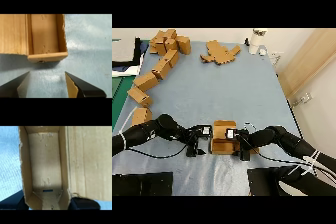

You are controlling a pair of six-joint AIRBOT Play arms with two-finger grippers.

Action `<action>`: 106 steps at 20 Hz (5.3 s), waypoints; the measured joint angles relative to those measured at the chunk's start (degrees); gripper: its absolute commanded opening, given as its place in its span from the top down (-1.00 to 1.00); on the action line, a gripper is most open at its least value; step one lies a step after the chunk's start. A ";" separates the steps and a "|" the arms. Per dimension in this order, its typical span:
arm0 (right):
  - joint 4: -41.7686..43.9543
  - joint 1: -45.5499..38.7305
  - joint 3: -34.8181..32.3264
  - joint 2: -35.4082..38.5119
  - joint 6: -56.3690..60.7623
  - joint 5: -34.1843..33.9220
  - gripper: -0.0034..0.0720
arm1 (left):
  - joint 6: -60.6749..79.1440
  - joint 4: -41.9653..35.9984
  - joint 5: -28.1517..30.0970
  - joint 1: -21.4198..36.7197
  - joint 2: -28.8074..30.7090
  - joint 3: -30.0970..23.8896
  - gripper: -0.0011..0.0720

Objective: Fold the box.

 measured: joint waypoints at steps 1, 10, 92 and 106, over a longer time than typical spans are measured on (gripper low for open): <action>0.00 0.00 0.00 0.00 0.02 0.00 -0.61 | 0.09 -0.37 0.63 -0.72 -0.17 -0.04 -0.93; 0.00 0.00 0.00 0.00 0.00 0.00 -0.61 | 0.39 -3.89 6.71 -6.38 -1.57 -0.11 -0.93; 0.04 0.02 4.96 13.94 80.30 -7.93 0.24 | -1.38 -7.89 11.65 -9.03 -2.10 -0.11 -0.33; 4.87 0.02 5.68 12.76 87.08 -3.74 0.88 | -1.42 -7.89 11.65 -9.03 -2.10 -0.11 -0.34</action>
